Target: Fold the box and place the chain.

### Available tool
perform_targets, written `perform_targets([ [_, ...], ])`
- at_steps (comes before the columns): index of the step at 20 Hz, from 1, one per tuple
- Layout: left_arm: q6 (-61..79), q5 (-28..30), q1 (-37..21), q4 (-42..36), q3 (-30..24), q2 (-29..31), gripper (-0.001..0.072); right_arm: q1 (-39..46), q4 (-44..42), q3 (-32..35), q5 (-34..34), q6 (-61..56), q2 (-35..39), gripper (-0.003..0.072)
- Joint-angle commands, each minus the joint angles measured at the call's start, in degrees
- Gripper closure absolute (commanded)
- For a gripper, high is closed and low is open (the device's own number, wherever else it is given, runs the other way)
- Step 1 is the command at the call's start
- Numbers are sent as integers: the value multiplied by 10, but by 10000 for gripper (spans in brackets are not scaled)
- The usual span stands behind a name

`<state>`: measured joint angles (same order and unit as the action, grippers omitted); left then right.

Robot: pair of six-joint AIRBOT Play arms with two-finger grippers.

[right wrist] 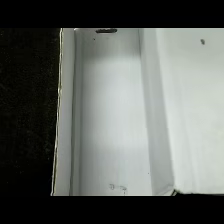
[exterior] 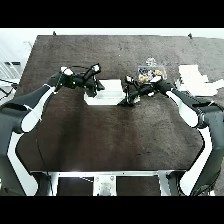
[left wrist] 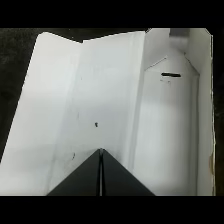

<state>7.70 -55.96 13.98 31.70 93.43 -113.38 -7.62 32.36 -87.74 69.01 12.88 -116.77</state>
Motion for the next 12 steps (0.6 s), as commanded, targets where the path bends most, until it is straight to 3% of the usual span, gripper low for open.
perform_targets([
  [1, -1, 0, 0, 5, 1, 4, 691, 0, 0, 0, 0, 0, 0, 155],
  [4, -4, -27, -12, 9, 27, 4, 690, 0, 0, 0, 0, 0, 0, 155],
  [8, -17, -158, -47, 9, 91, 4, 681, 0, 0, 0, 0, 0, 0, 155],
  [9, -17, -196, -54, 10, 112, 4, 409, 0, 0, 0, 0, 0, 0, 155],
  [10, -23, -223, -60, 18, 129, 5, 216, 0, 0, 0, 0, 0, 0, 155],
  [12, -49, -260, -61, 80, 153, 5, 223, 0, 0, 0, 0, 0, 0, 155],
])
